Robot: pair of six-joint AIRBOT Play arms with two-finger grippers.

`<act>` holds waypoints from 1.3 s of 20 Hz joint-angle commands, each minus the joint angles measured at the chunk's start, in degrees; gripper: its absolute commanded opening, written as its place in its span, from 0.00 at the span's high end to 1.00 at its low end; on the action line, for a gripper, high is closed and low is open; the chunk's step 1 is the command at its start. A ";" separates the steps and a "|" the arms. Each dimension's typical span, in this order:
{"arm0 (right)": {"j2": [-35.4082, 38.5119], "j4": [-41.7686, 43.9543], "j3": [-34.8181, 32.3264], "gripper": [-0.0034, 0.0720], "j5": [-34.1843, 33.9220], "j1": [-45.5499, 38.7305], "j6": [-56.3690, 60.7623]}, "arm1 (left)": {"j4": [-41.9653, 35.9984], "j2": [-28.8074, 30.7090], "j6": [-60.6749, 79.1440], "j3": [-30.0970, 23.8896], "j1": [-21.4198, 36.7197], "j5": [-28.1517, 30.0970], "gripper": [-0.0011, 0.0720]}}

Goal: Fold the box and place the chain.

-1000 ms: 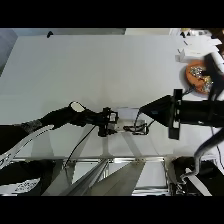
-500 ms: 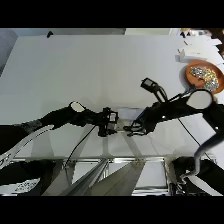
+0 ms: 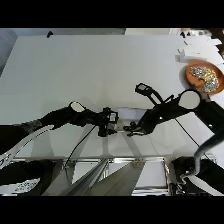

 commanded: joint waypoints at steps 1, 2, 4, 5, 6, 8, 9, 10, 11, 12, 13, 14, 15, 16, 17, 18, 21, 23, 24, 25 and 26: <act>5.53 -14.91 3.48 0.70 7.04 0.11 3.61 | 0.00 -0.02 0.00 -0.02 0.02 0.02 0.97; 7.76 -19.80 3.50 0.73 7.52 0.11 3.58 | 0.00 -0.02 0.00 -0.02 0.02 0.00 0.97; 10.38 -25.05 3.41 0.75 9.25 0.07 2.45 | 0.00 -0.02 0.00 -0.02 0.02 0.00 0.97; 10.49 -24.55 3.06 0.75 9.90 -0.70 0.20 | 0.00 -0.02 0.00 -0.02 0.02 0.02 0.97; 10.47 -22.49 2.01 0.75 9.44 -1.73 -1.84 | 0.00 -0.02 0.00 -0.02 0.02 -0.02 0.97; 10.47 -18.80 -2.43 0.75 4.96 -3.89 -6.25 | 0.00 -0.02 0.00 -0.02 0.02 0.00 0.97; 10.47 -17.94 -5.57 0.75 1.40 -4.17 -7.32 | 0.00 -0.02 0.00 -0.02 0.02 0.00 0.97; 10.45 -17.05 -8.46 0.75 -1.77 -4.15 -7.39 | 0.00 -0.02 0.00 -0.02 0.02 0.00 0.97; 10.45 -15.13 -11.47 0.75 -4.66 -4.15 -7.37 | 0.00 -0.02 0.00 -0.02 0.02 0.00 0.97; 10.45 -12.66 -14.14 0.75 -7.23 -4.15 -7.37 | 0.00 -0.02 0.00 -0.02 0.02 0.00 0.97; 10.45 -10.45 -16.26 0.75 -9.75 -4.15 -7.08 | 0.00 -0.02 0.00 -0.02 0.02 0.00 0.97; 10.45 -8.59 -17.84 0.75 -11.87 -4.15 -6.40 | 0.00 -0.02 0.00 -0.02 0.02 0.00 0.97; 10.45 -7.48 -18.91 0.75 -13.49 -4.15 -4.83 | 0.00 -0.02 0.00 -0.02 0.02 0.00 0.97; 10.40 -7.48 -19.54 0.74 -14.34 -4.15 -2.75 | 0.00 -0.02 0.00 -0.02 0.02 0.00 0.97; 10.14 -7.54 -20.00 0.74 -15.08 -4.15 -1.29 | 0.00 -0.02 0.00 -0.02 0.02 0.00 0.97; 9.68 -7.58 -20.20 0.70 -15.74 -4.15 -0.37 | 0.00 -0.02 0.00 -0.02 0.02 0.00 0.97; 6.67 -7.45 -20.20 0.69 -16.63 -4.15 3.02 | 0.00 -0.02 0.00 -0.02 0.02 0.00 0.97; 4.15 -7.58 -20.20 0.62 -17.05 -3.17 5.09 | 0.00 -0.02 0.02 -0.02 0.02 0.00 0.97; 3.65 -7.56 -20.20 0.62 -17.03 -2.36 5.49 | 0.00 -0.02 0.00 -0.02 0.02 0.00 0.97; 3.43 -7.63 -20.20 0.63 -17.09 -1.44 5.81 | 0.00 -0.02 0.00 -0.02 0.02 0.02 0.97; 3.26 -7.74 -20.20 0.64 -17.62 -0.79 6.45 | 0.00 -0.02 0.00 -0.02 0.02 0.02 0.97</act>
